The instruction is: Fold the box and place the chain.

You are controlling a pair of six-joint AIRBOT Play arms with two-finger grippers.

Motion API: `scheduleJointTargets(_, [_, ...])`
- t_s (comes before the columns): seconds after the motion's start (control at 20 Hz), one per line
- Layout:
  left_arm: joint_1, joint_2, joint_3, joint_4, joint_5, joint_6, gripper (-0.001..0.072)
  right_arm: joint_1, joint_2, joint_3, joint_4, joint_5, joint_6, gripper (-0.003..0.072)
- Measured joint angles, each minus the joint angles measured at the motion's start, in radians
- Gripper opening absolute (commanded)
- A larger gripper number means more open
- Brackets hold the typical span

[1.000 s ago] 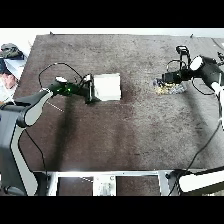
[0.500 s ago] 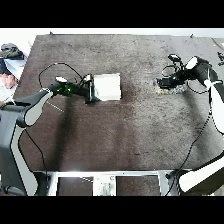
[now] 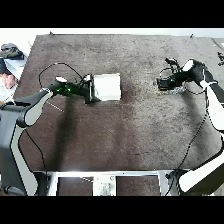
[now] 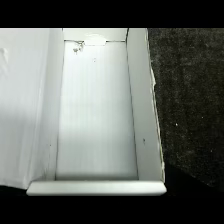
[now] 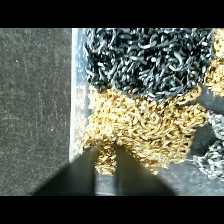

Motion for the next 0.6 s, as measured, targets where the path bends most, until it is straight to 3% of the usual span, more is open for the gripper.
scheduleJointTargets(0.1, [0.0, 0.0, 0.0, 0.0, 0.0, 0.0, 0.0307, 0.002, 0.0, 0.001, -0.008, 0.0, 0.0, 0.0048])
scheduleJointTargets(0.15, [0.0, 0.0, 0.0, 0.0, 0.0, 0.0, 0.0307, 0.002, 0.002, 0.001, -0.01, 0.0, 0.0, -0.0018])
scheduleJointTargets(0.6, [0.0, 0.0, 0.0, 0.0, 0.0, 0.0, 0.0307, 0.001, 0.143, 0.002, -0.014, -0.015, 0.004, -0.0018])
